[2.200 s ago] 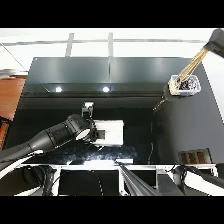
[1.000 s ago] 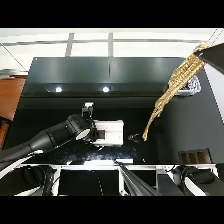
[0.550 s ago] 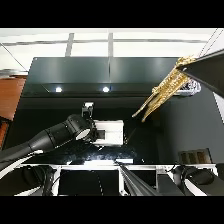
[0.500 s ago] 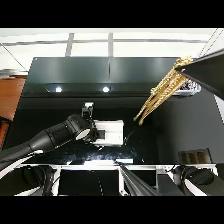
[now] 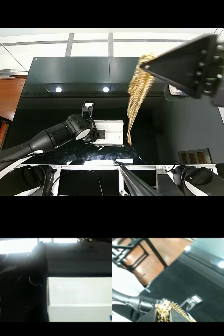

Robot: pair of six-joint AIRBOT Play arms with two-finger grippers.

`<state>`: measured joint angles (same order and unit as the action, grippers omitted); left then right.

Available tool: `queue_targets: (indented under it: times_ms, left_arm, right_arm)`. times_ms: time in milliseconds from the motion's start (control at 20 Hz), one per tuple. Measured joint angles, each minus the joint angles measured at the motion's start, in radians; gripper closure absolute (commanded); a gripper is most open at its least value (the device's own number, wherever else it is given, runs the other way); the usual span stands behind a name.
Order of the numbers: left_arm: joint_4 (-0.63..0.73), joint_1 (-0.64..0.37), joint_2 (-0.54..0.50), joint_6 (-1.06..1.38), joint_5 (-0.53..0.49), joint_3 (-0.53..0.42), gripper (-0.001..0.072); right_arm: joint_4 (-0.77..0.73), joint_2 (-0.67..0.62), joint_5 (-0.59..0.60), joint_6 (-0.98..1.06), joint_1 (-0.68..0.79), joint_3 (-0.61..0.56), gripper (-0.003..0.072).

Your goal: Fold the box and place the chain.

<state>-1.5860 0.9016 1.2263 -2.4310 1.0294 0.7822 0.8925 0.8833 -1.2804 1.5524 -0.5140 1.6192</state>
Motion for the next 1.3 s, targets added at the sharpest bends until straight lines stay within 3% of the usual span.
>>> queue_targets:
  times_ms: [500, 1300]
  left_arm:
    - [-0.002, 0.000, 0.000, 0.000, 0.000, 0.000, 0.0682]
    - [-0.003, 0.000, 0.000, 0.000, 0.001, 0.000, 0.0682]
  right_arm:
    - [0.034, 0.054, 0.135, 0.000, -0.077, -0.001, 0.0666]
    - [0.068, 0.056, 0.101, 0.002, -0.080, -0.001, 0.0665]
